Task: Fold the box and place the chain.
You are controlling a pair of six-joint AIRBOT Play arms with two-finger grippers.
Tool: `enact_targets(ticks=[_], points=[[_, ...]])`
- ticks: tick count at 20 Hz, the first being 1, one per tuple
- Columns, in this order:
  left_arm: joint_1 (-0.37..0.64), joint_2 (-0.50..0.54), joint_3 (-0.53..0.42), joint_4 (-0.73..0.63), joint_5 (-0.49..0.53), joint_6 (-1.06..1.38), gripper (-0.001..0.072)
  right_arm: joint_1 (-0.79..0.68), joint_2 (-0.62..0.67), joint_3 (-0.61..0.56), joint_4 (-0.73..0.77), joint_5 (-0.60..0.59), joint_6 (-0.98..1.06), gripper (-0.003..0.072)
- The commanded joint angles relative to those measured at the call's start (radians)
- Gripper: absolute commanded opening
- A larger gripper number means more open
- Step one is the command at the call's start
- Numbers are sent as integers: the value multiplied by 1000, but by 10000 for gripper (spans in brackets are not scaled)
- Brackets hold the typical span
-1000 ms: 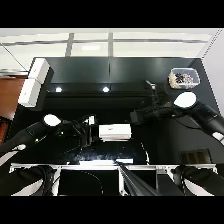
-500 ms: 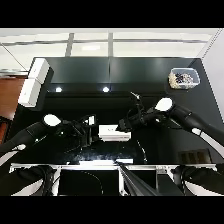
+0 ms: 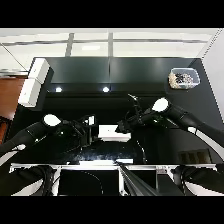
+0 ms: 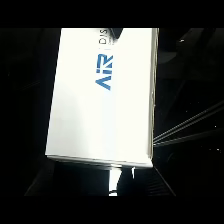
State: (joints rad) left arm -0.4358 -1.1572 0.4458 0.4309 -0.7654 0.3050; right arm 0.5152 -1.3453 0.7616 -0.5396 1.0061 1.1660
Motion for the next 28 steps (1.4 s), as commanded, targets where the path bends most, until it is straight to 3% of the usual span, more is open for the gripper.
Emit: enact_targets(ticks=[1,5,9,14,19,20,22,28], points=[[0,-1,1,-2,2,-1,399,1,-2,-1,-18,-3,-1,60],[0,-1,1,-2,2,-1,399,-2,1,1,3,18,-18,61],[0,-1,1,-2,2,-1,399,-71,80,51,10,148,-49,47],[0,-1,1,-2,2,-1,399,-315,259,75,-25,147,-48,47],[1,0,1,-2,3,-1,404,-482,285,75,-41,165,-44,47],[1,0,1,-2,3,-1,440,-488,285,75,-41,164,-44,47],[1,4,1,-2,6,-2,714,-489,285,75,-41,164,-45,47],[2,100,6,93,5,-126,712,-489,285,75,-40,165,-45,47]])
